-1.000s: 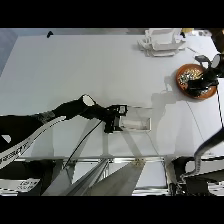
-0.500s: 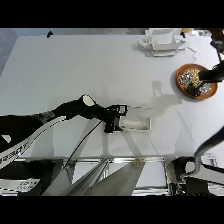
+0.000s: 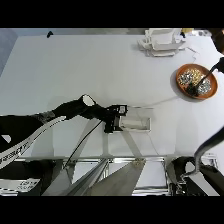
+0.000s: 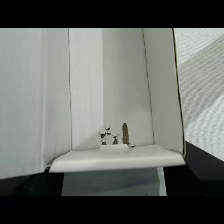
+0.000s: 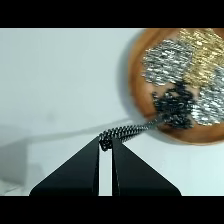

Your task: Fold the box and place the chain.

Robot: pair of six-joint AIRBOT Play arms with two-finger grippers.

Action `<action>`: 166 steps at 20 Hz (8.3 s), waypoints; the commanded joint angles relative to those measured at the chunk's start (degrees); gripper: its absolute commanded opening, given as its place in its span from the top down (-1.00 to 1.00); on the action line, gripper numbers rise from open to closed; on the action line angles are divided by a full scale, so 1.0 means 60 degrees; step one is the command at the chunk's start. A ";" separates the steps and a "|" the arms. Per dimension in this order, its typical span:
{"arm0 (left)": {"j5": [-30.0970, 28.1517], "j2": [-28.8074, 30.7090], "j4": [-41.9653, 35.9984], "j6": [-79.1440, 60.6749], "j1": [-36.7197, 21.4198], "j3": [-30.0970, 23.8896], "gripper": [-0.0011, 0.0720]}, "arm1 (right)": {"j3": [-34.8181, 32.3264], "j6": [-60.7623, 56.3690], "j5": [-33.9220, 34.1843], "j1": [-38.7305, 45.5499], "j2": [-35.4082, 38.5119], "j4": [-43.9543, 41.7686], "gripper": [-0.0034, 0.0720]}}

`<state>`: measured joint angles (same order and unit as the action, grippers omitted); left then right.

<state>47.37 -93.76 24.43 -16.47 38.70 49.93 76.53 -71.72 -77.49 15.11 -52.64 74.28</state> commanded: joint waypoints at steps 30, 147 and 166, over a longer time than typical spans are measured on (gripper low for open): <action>-0.0004 0.0004 0.0000 -0.0004 -0.0007 0.0007 0.94 | -0.5479 0.0936 0.0328 -0.4473 0.3552 -0.3537 0.86; 0.0000 0.0004 0.0000 -0.0004 -0.0007 0.0007 0.94 | -0.6237 0.1158 0.1676 -0.4390 0.1293 -0.3661 0.59; 0.0000 0.0004 0.0000 -0.0004 -0.0007 0.0007 0.94 | -0.5439 -0.2087 0.2284 -0.3235 -0.2317 0.1588 0.27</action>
<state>47.37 -93.76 24.40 -16.49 38.70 49.93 43.99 -83.88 -65.25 -4.34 -62.72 83.09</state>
